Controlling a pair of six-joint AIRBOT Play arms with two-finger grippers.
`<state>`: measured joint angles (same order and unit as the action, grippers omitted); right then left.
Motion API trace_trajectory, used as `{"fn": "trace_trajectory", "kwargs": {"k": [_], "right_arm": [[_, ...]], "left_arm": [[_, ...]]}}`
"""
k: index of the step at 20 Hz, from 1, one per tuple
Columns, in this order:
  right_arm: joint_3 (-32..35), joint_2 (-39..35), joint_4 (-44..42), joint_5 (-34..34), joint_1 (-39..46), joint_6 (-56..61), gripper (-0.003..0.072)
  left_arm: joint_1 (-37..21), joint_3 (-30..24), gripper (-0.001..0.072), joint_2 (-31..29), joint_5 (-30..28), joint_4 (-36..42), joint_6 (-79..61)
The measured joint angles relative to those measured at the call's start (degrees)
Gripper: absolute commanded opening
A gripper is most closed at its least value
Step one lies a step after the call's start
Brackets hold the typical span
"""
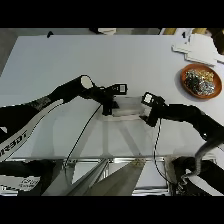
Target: Fold the box and place the chain.
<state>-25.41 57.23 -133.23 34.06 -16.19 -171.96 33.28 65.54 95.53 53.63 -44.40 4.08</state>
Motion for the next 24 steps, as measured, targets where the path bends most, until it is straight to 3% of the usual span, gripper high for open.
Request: {"fn": "trace_trajectory", "kwargs": {"k": [11,17,20,22,24], "right_arm": [[-0.04,-0.57,3.32,1.25,-2.69,0.02,0.0694],[1.14,-8.39,11.78,7.26,-2.8,5.73,0.0675],[1.62,-14.25,15.56,12.31,-2.8,10.6,0.0527],[1.73,-18.08,17.81,17.22,-2.8,12.22,0.0492],[1.81,-21.88,19.82,23.26,-2.8,12.33,0.036]], "left_arm": [[0.0,0.0,0.001,0.0,0.02,0.0,0.0],[0.0,0.0,0.001,-0.02,0.0,0.0,0.0],[0.0,0.0,0.001,0.0,0.0,0.0,0.0],[0.0,0.0,0.001,0.0,-0.02,0.0,0.0],[0.0,0.0,0.001,-0.02,-0.02,0.0,0.0]]}}
